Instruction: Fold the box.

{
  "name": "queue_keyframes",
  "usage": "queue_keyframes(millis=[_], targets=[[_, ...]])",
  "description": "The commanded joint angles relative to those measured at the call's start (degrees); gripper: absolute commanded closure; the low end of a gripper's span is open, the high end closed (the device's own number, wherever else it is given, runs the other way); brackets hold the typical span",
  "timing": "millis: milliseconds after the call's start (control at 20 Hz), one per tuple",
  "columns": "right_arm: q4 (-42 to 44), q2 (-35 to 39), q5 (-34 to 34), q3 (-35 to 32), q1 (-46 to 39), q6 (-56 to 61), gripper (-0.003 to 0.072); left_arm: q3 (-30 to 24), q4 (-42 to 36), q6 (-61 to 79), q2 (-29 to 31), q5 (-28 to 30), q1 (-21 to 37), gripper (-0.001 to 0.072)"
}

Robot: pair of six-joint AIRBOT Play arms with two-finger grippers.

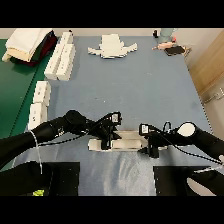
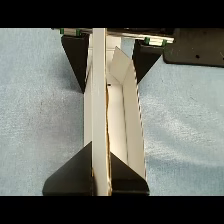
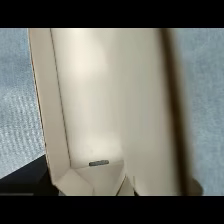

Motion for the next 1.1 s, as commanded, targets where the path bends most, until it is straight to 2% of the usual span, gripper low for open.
queue_keyframes(millis=[0, 850, 900, 950, 1050], targets=[[0.0, 0.1, 0.0, 0.1, 0.0, 0.0, 0.0165, 0.0, 0.0, 0.0, 0.0, 0.0, 0.0, 0.0693], [0.0, 0.1, 0.0, 0.1, 0.0, 0.0, 0.0165, 0.0, -0.3, 0.0, 0.0, -0.5, 0.0, 0.069], [0.0, 0.1, 0.0, 0.1, 0.0, 0.0, 0.0165, 0.0, -0.3, 0.0, 0.0, -0.5, 0.0, 0.0634], [0.0, 0.1, 0.0, 0.1, 0.0, 0.0, 0.0165, 0.0, -0.4, 0.0, 0.0, -0.4, 0.0, 0.038], [0.0, 0.1, 0.0, 0.1, 0.0, 0.0, 0.0165, 0.0, -0.4, 0.0, 0.0, -0.4, 0.1, 0.0356]])
